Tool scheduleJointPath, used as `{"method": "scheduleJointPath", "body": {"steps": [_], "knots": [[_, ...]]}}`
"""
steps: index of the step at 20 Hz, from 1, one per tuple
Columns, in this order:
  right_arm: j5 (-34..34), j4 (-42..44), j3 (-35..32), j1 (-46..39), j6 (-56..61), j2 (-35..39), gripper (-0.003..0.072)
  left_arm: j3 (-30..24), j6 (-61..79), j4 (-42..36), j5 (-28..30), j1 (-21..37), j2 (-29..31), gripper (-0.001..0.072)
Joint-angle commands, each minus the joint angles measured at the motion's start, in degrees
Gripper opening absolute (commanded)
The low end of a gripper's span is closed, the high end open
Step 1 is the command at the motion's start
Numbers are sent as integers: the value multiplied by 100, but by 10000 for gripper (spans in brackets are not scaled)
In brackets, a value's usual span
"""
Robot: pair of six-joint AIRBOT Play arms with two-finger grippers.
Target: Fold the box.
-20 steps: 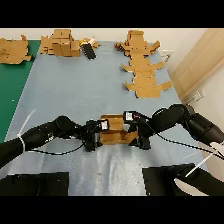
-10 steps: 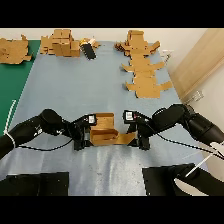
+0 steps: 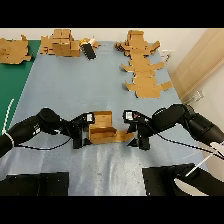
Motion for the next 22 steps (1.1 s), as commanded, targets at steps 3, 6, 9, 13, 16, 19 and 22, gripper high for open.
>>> {"method": "scheduleJointPath", "body": {"steps": [3,6,9,13,16,19,22], "knots": [[0,2,4,4,2,4,564,4,503,-107,597,-273,4,431],[2,2,4,4,2,4,564,2,494,-37,616,-542,4,431],[-2,4,4,4,4,4,564,-66,485,-76,765,-623,4,430],[2,0,-2,4,2,4,564,-337,466,-184,1174,-619,2,431],[4,0,-2,4,2,4,564,-409,468,-219,1220,-619,4,430],[2,0,-2,4,0,4,564,-407,472,-240,1217,-619,4,431],[0,4,-2,4,4,4,564,-407,470,-240,1213,-619,4,430]]}}
